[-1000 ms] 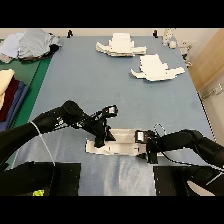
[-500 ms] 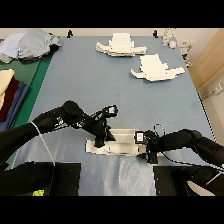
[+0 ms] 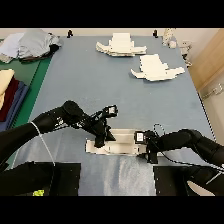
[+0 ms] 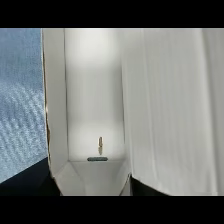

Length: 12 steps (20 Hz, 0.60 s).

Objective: Fold the box.

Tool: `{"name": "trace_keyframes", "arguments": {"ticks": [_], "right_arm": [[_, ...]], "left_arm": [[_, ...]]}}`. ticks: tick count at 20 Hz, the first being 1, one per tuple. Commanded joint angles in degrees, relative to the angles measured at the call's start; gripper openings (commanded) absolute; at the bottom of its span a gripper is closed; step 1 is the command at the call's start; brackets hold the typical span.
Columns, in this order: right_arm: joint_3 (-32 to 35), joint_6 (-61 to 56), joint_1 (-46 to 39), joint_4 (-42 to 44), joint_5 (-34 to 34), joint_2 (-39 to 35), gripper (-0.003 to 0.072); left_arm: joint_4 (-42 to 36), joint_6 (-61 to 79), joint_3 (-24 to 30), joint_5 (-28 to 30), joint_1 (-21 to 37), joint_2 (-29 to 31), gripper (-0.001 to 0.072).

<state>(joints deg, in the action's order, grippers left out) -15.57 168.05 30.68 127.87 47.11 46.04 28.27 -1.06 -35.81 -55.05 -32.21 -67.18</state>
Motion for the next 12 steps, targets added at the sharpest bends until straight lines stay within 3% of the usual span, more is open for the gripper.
{"name": "trace_keyframes", "arguments": {"ticks": [1,12], "right_arm": [[-0.1,0.0,0.0,-0.2,-0.1,0.0,0.0521],[-0.1,0.0,0.0,-1.2,-0.1,0.0,0.0522]], "left_arm": [[0.0,0.0,0.0,0.0,0.0,0.0,0.0012],[0.0,0.0,0.0,0.6,0.0,0.0,0.0012]]}}
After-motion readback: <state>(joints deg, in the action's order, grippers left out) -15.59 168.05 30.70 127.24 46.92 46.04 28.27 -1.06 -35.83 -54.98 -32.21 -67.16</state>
